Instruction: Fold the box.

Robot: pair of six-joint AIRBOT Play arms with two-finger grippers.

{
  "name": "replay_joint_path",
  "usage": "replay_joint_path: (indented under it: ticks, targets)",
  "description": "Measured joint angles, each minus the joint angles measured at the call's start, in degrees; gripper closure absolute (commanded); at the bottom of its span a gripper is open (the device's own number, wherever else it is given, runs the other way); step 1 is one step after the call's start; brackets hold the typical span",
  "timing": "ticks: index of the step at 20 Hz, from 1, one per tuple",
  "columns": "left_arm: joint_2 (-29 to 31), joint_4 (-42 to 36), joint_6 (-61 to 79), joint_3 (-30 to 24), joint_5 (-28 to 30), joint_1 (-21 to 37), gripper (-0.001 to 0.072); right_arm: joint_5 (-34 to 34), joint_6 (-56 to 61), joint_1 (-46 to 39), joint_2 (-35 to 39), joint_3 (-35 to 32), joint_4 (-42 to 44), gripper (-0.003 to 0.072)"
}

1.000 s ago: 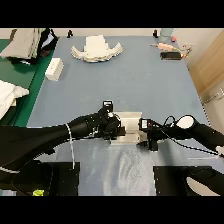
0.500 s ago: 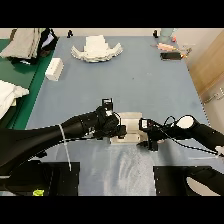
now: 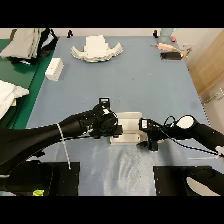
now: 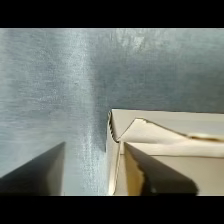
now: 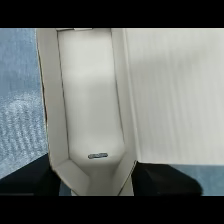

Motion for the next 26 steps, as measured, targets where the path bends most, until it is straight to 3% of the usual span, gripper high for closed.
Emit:
replay_joint_path:
  ticks: [2,3,4,8,9,10,13,16,17,18,19,26]
  targets:
    - [-1.38,-0.02,-0.02,-0.04,1.46,-0.57,0.0252,0.00,0.00,0.00,0.00,0.00,-0.02,0.0142]
    - [-1.95,0.02,-0.09,-0.07,2.58,-0.87,0.0292,-0.02,0.00,0.00,-0.02,0.00,0.00,0.0142]
    - [-2.32,-0.02,-0.46,-0.07,3.26,-1.20,0.0417,-0.02,0.00,0.00,0.00,0.00,0.00,0.0142]
    - [-3.30,0.00,-1.42,-0.07,4.94,-2.25,0.0431,-0.02,-0.02,0.00,0.00,0.00,-0.02,0.0142]
    - [-3.37,-0.07,-1.64,-0.07,5.09,-2.32,0.0654,-0.02,-0.02,0.00,0.00,0.00,0.00,0.0142]
    - [-3.48,0.02,-1.75,-0.07,5.20,-2.43,0.0695,-0.02,-0.02,0.00,0.00,0.00,-0.04,0.0142]
    - [-3.65,0.22,-1.92,-0.07,5.16,-2.60,0.0695,-0.02,-0.02,-0.02,0.02,0.00,-0.11,0.0142]
    - [-3.72,0.22,-2.27,-0.02,5.20,-2.62,0.0692,-0.02,-0.02,-0.02,0.02,0.00,-0.09,0.0142]
    - [-3.72,0.20,-2.38,-0.02,5.20,-2.62,0.0595,-0.02,-0.04,-0.02,0.02,0.00,-0.09,0.0142]
    - [-3.72,0.15,-2.54,0.00,5.33,-2.67,0.0306,-0.02,-0.02,-0.02,0.02,0.00,-0.09,0.0142]
    - [-3.69,-0.22,-2.67,0.11,5.81,-2.67,0.0239,-0.04,-0.02,-0.02,0.02,0.00,0.00,0.0142]
    - [-1.31,0.02,-3.13,0.90,1.38,-2.64,0.0239,-0.02,-0.02,0.00,0.00,0.00,0.02,0.0142]
